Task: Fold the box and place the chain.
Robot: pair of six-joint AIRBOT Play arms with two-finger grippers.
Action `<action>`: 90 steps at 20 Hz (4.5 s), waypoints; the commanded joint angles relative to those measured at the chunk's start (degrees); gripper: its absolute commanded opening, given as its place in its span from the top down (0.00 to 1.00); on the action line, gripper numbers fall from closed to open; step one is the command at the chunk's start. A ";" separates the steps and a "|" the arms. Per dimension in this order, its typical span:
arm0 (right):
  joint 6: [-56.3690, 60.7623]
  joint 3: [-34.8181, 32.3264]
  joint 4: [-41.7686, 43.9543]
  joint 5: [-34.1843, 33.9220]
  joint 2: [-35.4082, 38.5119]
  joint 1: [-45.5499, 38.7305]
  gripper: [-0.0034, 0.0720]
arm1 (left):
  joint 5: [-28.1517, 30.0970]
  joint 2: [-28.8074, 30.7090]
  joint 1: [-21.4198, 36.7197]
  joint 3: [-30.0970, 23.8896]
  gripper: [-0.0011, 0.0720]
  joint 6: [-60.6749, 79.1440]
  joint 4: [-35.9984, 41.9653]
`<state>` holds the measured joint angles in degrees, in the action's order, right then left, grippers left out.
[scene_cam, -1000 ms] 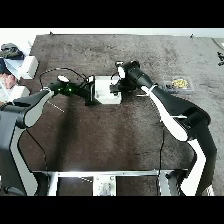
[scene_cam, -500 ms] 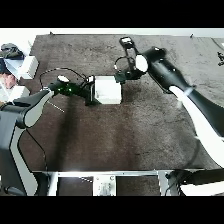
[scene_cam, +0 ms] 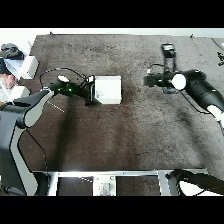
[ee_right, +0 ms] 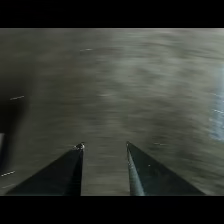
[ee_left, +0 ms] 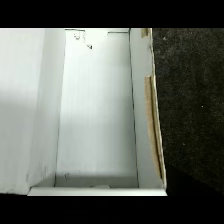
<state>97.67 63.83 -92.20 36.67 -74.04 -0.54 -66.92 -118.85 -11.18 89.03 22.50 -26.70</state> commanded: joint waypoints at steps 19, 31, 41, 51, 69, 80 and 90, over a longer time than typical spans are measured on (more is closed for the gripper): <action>-22.01 36.02 10.64 28.57 -33.81 -20.37 0.58 | 0.02 -0.04 -0.02 0.00 0.82 0.04 0.00; -22.51 36.02 9.99 29.42 -36.33 -20.37 0.81 | 0.02 -0.02 -0.02 0.00 0.82 0.02 0.00; -23.06 36.02 12.07 29.68 -24.87 -20.35 0.97 | 0.02 -0.04 -0.02 0.00 0.82 0.04 0.00; -27.43 36.04 17.68 15.69 5.18 -8.92 0.98 | 0.02 -0.04 -0.02 0.02 0.82 0.04 0.00; -27.41 35.95 20.37 3.52 -1.99 19.67 0.98 | 0.02 -0.02 -0.02 0.00 0.82 0.02 0.00; -26.93 29.03 20.20 10.51 -15.08 22.67 0.98 | 0.02 -0.04 -0.02 0.00 0.82 0.04 0.00; -24.57 17.00 19.98 19.10 -10.19 8.85 0.45 | 0.02 -0.04 0.00 0.00 0.82 0.02 0.00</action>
<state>71.42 85.78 -72.05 54.00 -87.07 13.85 -66.89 -118.85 -11.18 89.03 22.52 -26.68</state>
